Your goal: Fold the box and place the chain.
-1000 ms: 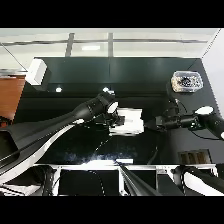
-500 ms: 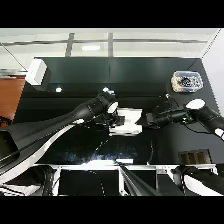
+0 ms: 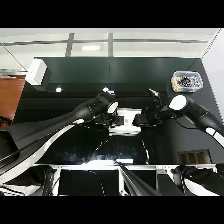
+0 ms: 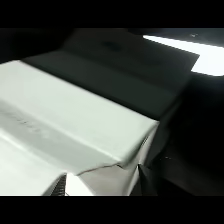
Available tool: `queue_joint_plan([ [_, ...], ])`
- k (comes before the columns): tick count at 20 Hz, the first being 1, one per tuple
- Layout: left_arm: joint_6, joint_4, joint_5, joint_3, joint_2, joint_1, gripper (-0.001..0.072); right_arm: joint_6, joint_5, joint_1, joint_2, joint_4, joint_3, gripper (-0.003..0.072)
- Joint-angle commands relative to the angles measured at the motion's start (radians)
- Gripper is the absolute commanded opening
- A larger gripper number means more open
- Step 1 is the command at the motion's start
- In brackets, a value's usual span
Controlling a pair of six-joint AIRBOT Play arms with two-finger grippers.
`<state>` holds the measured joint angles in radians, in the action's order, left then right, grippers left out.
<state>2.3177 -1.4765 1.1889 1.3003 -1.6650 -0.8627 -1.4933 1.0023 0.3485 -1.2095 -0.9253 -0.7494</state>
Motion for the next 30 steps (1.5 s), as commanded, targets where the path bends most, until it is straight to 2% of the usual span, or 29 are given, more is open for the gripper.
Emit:
queue_joint_plan([
  [1, 0.001, 0.001, -0.002, 0.001, 0.000, 0.000, 0.0026, -0.268, -0.041, 0.106, 0.000, -0.280, -0.034, 0.0489],
  [4, 0.001, 0.000, -0.002, 0.001, 0.000, 0.000, 0.0026, -0.447, -0.027, 0.189, -0.024, -0.433, -0.074, 0.0489],
  [6, 0.001, 0.000, -0.002, 0.001, 0.000, 0.000, 0.0026, -0.489, -0.012, 0.237, -0.071, -0.448, -0.119, 0.0371],
  [9, 0.001, 0.001, -0.002, 0.001, 0.000, 0.000, 0.0026, -0.540, 0.045, 0.283, -0.137, -0.449, -0.175, 0.0370],
  [14, 0.001, 0.000, -0.002, 0.001, 0.000, 0.000, 0.0026, -0.660, 0.096, 0.289, -0.143, -0.517, -0.175, 0.0368],
  [21, 0.001, 0.000, -0.002, 0.001, 0.000, 0.000, 0.0026, -0.700, 0.113, 0.290, -0.180, -0.510, -0.174, 0.0366],
  [23, 0.001, 0.001, -0.002, 0.001, 0.000, 0.000, 0.0027, -0.695, 0.097, 0.291, -0.186, -0.501, -0.174, 0.0114],
  [24, 0.001, 0.001, -0.002, 0.001, 0.000, 0.000, 0.0026, -0.695, 0.084, 0.291, -0.186, -0.500, -0.175, 0.0034],
  [25, 0.001, 0.001, -0.002, 0.001, 0.000, 0.000, 0.0027, -0.695, 0.077, 0.291, -0.186, -0.497, -0.175, 0.0010],
  [30, 0.001, 0.001, -0.002, 0.001, 0.000, 0.000, 0.0026, -0.687, 0.080, 0.291, -0.185, -0.481, -0.175, 0.0012],
])
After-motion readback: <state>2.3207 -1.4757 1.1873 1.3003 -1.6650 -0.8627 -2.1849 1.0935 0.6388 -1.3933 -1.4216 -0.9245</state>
